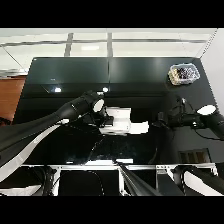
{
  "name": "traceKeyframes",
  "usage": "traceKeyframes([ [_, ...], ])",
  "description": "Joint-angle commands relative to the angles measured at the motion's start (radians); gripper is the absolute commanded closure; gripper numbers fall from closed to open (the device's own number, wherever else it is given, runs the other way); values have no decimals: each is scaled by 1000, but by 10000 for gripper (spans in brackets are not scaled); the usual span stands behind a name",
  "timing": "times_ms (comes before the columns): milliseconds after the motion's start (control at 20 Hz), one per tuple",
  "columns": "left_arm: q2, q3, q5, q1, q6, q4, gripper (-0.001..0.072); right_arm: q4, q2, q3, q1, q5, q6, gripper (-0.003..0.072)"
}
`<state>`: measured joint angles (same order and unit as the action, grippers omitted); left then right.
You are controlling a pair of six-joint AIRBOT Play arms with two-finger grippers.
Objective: Fold the box and place the chain.
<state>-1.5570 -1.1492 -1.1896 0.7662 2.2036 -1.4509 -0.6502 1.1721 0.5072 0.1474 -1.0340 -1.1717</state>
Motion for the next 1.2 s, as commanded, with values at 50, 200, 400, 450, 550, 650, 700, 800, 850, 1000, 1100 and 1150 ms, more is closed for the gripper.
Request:
traceKeyframes([
  [50,0,0,0,0,0,1,681,124,103,-30,-126,53,-26,667],
  [200,0,0,0,0,0,1,680,169,136,-29,-256,134,5,667],
  [400,0,0,-1,0,0,1,680,268,137,3,-267,30,251,665],
  [450,0,0,-1,0,0,1,681,289,138,22,-268,-10,300,599],
  [550,0,0,0,0,0,1,681,294,138,55,-268,-49,302,243],
  [650,0,0,0,0,0,1,681,296,138,72,-268,-64,301,243],
  [700,0,0,0,0,0,1,681,296,138,78,-268,-72,301,243],
  [800,0,0,0,0,0,1,681,298,137,89,-272,-90,300,243],
  [850,0,0,0,0,0,2,681,298,137,96,-278,-97,296,243],
  [1000,0,0,0,0,0,1,681,292,137,136,-313,-95,265,244],
  [1100,0,0,0,0,0,1,681,254,138,164,-340,-72,211,246],
  [1150,0,0,0,0,0,1,680,215,137,178,-352,-57,169,275],
])
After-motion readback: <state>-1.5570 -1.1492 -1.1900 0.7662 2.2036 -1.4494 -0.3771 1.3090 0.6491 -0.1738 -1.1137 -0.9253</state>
